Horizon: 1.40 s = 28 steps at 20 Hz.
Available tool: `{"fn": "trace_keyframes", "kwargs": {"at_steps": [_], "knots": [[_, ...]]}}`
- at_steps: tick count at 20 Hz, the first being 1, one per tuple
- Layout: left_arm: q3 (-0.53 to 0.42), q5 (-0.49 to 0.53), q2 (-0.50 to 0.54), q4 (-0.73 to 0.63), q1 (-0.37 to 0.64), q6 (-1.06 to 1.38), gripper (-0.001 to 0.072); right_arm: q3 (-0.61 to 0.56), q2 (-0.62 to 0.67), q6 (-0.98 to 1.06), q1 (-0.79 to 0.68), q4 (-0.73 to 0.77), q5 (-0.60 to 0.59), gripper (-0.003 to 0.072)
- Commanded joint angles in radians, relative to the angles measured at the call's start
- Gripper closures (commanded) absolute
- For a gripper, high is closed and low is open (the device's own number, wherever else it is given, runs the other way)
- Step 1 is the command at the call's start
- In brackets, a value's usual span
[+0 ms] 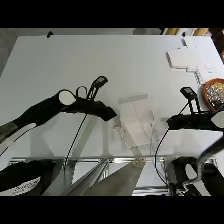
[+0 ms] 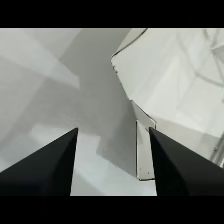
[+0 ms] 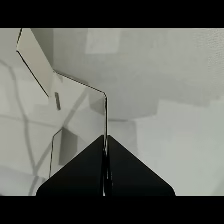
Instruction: Fold the box and place the chain.
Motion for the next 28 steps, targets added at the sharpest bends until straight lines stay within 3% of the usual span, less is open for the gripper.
{"fn": "trace_keyframes", "kwargs": {"at_steps": [1,7,15,17,22,26,28], "knots": [[0.045,-0.171,-0.101,-0.189,0.052,0.267,0.0194,-0.001,0.001,0.0,0.001,0.001,-0.004,0.0668],[0.186,-0.208,-0.282,-0.185,-0.018,0.286,0.017,-0.001,0.001,0.0,0.001,0.001,0.003,0.0668],[0.2,-0.17,-0.364,-0.256,-0.073,0.363,0.0188,-0.001,0.001,0.0,0.001,0.001,0.003,0.0668],[0.205,-0.164,-0.364,-0.256,-0.097,0.406,0.0237,-0.001,0.001,0.0,0.001,0.001,0.003,0.0668],[0.205,-0.182,-0.36,-0.182,-0.099,0.405,0.0458,-0.001,0.001,0.0,0.001,0.0,0.005,0.0668],[0.205,-0.239,-0.36,-0.142,-0.072,0.404,0.0469,-0.001,0.001,0.0,0.001,0.0,0.005,0.0668],[0.205,-0.246,-0.354,-0.142,-0.053,0.405,0.057,-0.001,0.001,0.0,0.001,0.0,0.005,0.0668]]}}
